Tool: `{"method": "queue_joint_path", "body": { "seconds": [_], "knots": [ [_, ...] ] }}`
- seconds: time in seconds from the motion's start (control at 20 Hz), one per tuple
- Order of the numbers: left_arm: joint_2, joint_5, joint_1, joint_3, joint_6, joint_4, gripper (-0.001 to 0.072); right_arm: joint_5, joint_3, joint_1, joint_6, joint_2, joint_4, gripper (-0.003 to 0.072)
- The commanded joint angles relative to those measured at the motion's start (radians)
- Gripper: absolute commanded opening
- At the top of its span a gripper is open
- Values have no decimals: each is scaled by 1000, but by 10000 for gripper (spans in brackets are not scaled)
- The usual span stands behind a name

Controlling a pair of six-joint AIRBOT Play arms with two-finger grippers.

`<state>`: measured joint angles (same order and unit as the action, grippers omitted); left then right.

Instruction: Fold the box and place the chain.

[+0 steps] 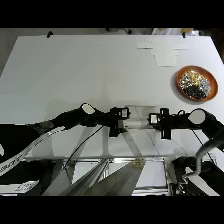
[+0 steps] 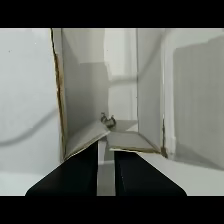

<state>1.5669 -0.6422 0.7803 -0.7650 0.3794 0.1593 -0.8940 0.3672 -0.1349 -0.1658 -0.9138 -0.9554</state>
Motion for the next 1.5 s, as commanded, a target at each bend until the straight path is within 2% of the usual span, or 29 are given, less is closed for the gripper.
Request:
{"method": "queue_joint_path", "body": {
  "seconds": [0.0, 0.2, 0.25, 0.3, 0.45, 0.65, 0.75, 0.8, 0.85, 0.9, 1.15, 1.3, 1.45],
  "knots": [
    [0, 2, 0, 0, -2, -2, 171, -5, -22, 0, -82, 0, 101, 101],
    [0, 2, 0, 0, -2, -2, 171, -2, -44, -1, -110, -1, 125, 121],
    [0, 2, 0, 0, -2, -2, 171, 0, -47, -1, -109, -1, 123, 158],
    [0, 2, 0, 0, -2, -2, 171, 1, -48, -1, -109, -1, 126, 227],
    [0, 2, 0, 0, -2, -2, 171, 1, -49, -1, -108, -1, 125, 250],
    [0, 2, 0, 0, -2, -2, 171, -6, -49, -1, -81, 13, 82, 241],
    [0, 2, 0, 0, -2, -2, 171, -6, -48, -1, -3, 66, 37, 146],
    [0, 2, 0, 0, -2, -2, 171, -6, -48, -1, 38, 98, 25, 145],
    [0, 2, 0, 0, -2, -2, 171, -17, -42, -1, 74, 121, 24, 111],
    [0, 2, 0, 0, -2, -2, 171, -40, -29, 0, 120, 138, 24, 10],
    [0, 2, 0, 0, -2, -2, 171, -121, 124, 0, 467, 145, -49, 14],
    [0, 2, 0, 0, -2, -2, 171, -108, 218, 4, 805, 142, -201, 14],
    [0, 2, 0, 0, -2, -2, 171, -55, 235, 104, 1099, 126, -314, 15]
  ]
}}
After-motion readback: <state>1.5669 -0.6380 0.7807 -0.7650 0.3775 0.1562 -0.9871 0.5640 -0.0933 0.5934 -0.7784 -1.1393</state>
